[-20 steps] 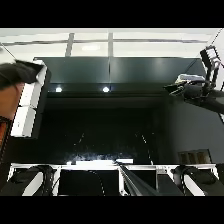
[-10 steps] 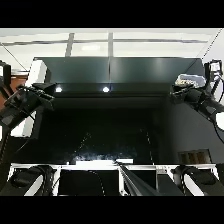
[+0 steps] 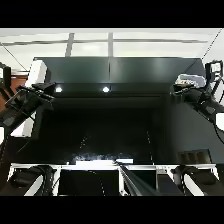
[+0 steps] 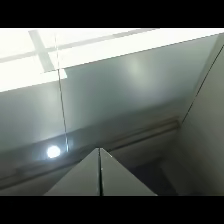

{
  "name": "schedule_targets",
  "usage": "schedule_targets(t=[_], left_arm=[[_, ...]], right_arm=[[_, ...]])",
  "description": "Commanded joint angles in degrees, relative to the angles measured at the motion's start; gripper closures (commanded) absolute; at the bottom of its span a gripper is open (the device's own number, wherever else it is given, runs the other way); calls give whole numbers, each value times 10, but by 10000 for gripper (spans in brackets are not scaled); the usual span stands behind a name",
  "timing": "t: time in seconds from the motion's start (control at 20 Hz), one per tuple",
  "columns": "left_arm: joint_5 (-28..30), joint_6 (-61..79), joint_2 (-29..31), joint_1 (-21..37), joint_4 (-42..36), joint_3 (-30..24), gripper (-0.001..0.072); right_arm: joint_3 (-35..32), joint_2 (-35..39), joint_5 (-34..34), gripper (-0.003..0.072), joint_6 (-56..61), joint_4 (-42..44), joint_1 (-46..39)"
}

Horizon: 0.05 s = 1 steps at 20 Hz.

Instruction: Fold the box and place the chain.

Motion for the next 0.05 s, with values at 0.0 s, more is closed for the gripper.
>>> schedule_targets(t=[0.0], left_arm=[[2, 0, 0, 0, 0, 0, 674]], right_arm=[[0, 0, -1, 670, 0, 0, 0]])
